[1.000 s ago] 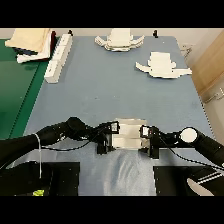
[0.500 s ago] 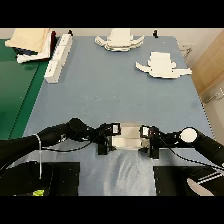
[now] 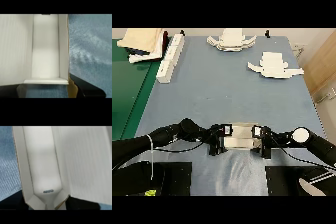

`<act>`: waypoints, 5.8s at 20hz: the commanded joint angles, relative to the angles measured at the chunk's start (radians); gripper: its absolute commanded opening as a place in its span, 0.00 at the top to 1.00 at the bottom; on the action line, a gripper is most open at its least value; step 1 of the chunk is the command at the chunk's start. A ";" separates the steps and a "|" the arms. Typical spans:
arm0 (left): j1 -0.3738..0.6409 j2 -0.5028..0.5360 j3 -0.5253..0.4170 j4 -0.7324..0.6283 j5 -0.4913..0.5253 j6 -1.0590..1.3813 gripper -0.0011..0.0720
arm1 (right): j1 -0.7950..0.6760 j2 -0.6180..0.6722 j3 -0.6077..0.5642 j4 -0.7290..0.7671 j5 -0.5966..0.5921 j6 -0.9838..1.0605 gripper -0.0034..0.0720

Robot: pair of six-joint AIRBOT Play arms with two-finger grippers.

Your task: Fold the box.

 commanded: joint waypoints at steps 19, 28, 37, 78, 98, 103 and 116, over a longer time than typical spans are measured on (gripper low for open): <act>-0.001 0.011 -0.011 0.016 0.011 -0.018 0.34 | 0.001 0.001 0.000 0.000 0.000 0.000 0.27; -0.031 0.010 -0.010 0.019 0.054 -0.022 0.06 | 0.001 0.001 0.000 0.000 0.000 0.000 0.27; -0.053 0.008 -0.011 0.020 0.086 -0.024 0.10 | 0.001 0.001 0.000 0.000 0.000 0.000 0.27; -0.043 0.009 -0.011 0.023 0.084 -0.032 0.36 | 0.000 0.200 0.040 -0.225 0.181 0.266 0.00; -0.044 0.008 -0.011 0.023 0.083 -0.032 0.36 | 0.001 0.499 0.031 0.201 0.158 1.610 0.25; -0.044 0.009 -0.011 0.023 0.083 -0.032 0.36 | 0.001 0.235 0.035 0.408 0.125 1.448 0.46; -0.044 0.009 -0.011 0.023 0.083 -0.032 0.36 | 0.001 -0.405 0.367 0.317 0.128 1.170 0.88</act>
